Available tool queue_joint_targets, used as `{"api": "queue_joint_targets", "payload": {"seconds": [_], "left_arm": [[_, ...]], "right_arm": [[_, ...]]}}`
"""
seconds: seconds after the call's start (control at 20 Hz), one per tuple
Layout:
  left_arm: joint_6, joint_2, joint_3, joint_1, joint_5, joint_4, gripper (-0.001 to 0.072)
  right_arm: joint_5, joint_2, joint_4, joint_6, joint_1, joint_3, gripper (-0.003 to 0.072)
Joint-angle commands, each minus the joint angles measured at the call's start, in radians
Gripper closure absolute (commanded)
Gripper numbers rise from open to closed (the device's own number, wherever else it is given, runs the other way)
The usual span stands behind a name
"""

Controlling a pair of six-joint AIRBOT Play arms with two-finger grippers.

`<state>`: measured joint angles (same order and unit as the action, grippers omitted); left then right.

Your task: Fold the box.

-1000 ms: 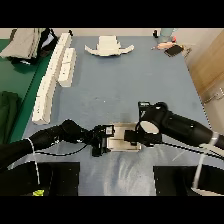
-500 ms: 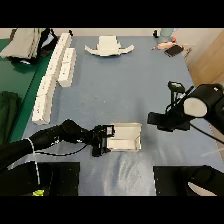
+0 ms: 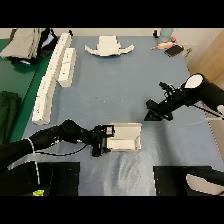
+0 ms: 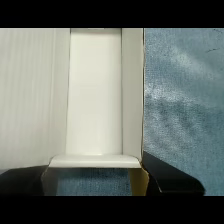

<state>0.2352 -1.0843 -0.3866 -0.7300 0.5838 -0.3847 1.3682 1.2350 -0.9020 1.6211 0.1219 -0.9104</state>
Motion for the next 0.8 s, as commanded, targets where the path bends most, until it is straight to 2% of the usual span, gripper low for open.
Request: {"api": "queue_joint_targets", "payload": {"seconds": [0.0,0.35,0.6,0.75], "left_arm": [[0.000,0.000,-0.001,0.000,0.000,0.000,0.0200],[0.000,0.000,-0.001,0.000,0.000,0.000,0.0200],[0.000,0.000,-0.001,0.000,0.000,0.000,0.0200],[0.000,0.000,0.000,0.000,0.000,0.000,0.0201]], "right_arm": [[0.019,0.157,0.345,-0.244,-0.037,0.000,0.0684],[0.083,0.165,0.318,-0.405,0.143,0.000,0.0684],[0.071,0.066,0.117,-0.427,0.325,0.001,0.0684],[0.005,-0.011,0.042,-0.439,0.412,0.001,0.0684]]}}
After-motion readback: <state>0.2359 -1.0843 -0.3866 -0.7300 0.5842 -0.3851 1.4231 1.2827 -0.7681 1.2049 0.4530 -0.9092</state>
